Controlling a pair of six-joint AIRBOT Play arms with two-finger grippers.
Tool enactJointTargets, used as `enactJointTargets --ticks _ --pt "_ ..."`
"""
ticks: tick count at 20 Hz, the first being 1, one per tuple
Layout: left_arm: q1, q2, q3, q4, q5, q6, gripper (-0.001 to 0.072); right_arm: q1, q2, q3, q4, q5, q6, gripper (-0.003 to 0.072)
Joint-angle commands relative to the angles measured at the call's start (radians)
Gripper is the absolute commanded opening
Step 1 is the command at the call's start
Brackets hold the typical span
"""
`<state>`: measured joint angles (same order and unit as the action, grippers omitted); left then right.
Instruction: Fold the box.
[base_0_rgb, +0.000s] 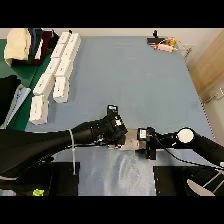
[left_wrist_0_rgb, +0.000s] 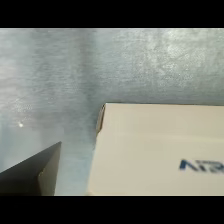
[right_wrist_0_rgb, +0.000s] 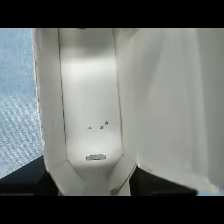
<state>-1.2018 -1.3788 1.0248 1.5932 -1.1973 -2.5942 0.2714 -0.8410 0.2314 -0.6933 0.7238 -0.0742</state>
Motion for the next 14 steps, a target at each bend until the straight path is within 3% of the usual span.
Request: enactJointTargets --ticks 1,5,6,7,8,9,14 --pt "0.001 0.079 0.005 0.002 -0.062 -0.010 0.0615 0.000 0.001 0.000 0.001 0.000 0.002 0.0507" --pt "0.000 0.239 0.005 0.000 -0.159 -0.017 0.0614 0.000 0.001 0.000 0.001 0.000 0.002 0.0507" --pt "0.000 0.285 0.005 0.000 -0.174 -0.017 0.0570 0.000 0.001 0.000 0.001 0.000 0.002 0.0507" --pt "0.000 0.323 0.005 0.000 -0.176 -0.016 0.0399 0.000 0.001 0.000 0.001 0.000 0.002 0.0507" --pt "0.000 0.359 0.005 0.000 -0.175 -0.017 0.0098 0.000 0.001 0.000 0.001 0.000 0.002 0.0506" --pt "-0.001 0.385 0.005 0.005 -0.167 -0.019 0.0013 0.000 0.001 0.000 0.001 0.000 0.002 0.0507" --pt "0.000 0.394 0.003 0.087 -0.080 0.068 0.0013 0.000 0.001 0.000 0.001 0.000 0.002 0.0507"
